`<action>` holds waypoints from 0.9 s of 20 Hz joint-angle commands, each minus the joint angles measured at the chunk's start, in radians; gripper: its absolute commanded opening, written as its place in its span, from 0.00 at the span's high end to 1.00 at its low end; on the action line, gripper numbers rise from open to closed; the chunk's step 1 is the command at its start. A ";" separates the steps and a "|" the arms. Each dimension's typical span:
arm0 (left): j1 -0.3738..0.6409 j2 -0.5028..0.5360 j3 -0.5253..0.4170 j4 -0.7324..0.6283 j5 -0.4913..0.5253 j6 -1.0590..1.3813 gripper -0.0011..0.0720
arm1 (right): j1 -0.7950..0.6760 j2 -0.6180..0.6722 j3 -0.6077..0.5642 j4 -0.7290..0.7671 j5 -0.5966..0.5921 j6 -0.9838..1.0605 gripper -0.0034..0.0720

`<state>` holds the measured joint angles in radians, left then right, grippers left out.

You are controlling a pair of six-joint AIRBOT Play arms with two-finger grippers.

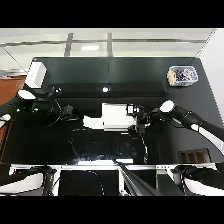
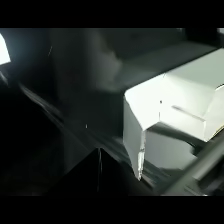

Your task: Fold the box and place the chain.

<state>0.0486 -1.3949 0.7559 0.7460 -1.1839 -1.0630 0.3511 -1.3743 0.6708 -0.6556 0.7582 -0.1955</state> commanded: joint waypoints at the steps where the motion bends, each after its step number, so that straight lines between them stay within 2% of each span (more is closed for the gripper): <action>1: -0.067 -0.082 -0.008 -0.026 0.022 -0.068 0.95 | 0.000 0.000 0.001 0.000 0.000 0.000 0.61; 3: -0.140 -0.103 -0.008 -0.026 0.067 -0.068 0.95 | 0.000 0.000 0.001 0.000 0.000 0.000 0.61; 5: -0.200 -0.108 -0.007 -0.028 0.069 -0.066 0.95 | 0.000 0.000 0.001 0.000 0.000 0.000 0.61; 9: -0.215 -0.107 0.000 -0.181 -0.021 0.104 0.94 | 0.000 0.000 0.000 0.000 0.000 0.000 0.61; 10: -0.207 -0.107 0.013 -0.191 -0.043 0.113 0.83 | 0.000 0.000 0.001 0.000 0.000 0.000 0.61; 11: -0.199 -0.107 0.029 -0.188 -0.061 0.113 0.53 | 0.000 0.000 0.000 0.000 0.000 0.000 0.61; 12: -0.188 -0.107 0.046 -0.189 -0.082 0.113 0.27 | 0.000 0.000 0.001 0.000 0.000 0.000 0.61; 15: -0.182 -0.107 0.088 -0.191 -0.093 0.113 0.24 | 0.000 0.000 0.001 0.000 0.000 0.000 0.61; 16: -0.192 -0.107 0.097 -0.197 -0.093 0.112 0.20 | 0.000 0.000 0.001 0.000 0.000 0.000 0.61; 18: -0.227 -0.107 0.110 -0.208 -0.082 0.109 0.20 | 0.000 0.000 0.001 0.000 0.000 0.000 0.61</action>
<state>-0.1532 -1.5017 0.8406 0.5568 -1.2621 -0.9596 0.3511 -1.3743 0.6708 -0.6559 0.7582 -0.1951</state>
